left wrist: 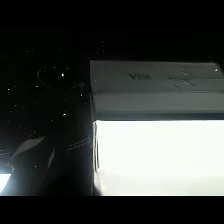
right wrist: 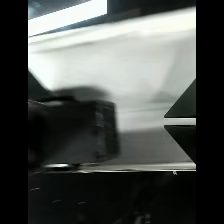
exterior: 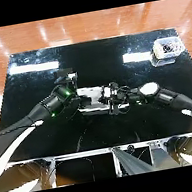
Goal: Fold the box and place the chain.
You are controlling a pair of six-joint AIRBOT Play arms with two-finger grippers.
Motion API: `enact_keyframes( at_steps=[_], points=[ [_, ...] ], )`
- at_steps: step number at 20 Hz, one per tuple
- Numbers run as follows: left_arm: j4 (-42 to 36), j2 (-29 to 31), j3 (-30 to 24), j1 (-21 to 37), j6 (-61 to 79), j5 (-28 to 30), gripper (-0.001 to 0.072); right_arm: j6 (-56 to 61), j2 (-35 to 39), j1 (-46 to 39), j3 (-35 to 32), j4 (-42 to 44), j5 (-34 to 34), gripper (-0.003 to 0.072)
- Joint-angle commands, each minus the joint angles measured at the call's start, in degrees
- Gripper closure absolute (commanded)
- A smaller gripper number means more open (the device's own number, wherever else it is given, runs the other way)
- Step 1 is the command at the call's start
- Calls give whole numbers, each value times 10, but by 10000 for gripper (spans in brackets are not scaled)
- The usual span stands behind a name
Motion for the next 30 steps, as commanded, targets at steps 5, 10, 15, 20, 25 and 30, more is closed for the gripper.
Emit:
enact_keyframes(
  at_steps=[5,10,15,20,25,30],
  points=[
    [0,0,0,0,-3,0,683,532,70,-111,0,-120,173,619],
    [0,0,0,0,-3,1,682,815,71,-190,0,-161,299,647],
    [1,0,0,0,-3,2,681,1140,70,-301,0,-420,298,647],
    [-3,0,0,0,-3,-14,682,1227,50,-321,-1,-513,293,647],
    [-6,0,0,0,-5,-21,681,1141,-21,-284,-1,-397,243,647],
    [-6,0,0,0,-5,-11,683,1079,-64,-234,0,-312,210,647]
  ],
)
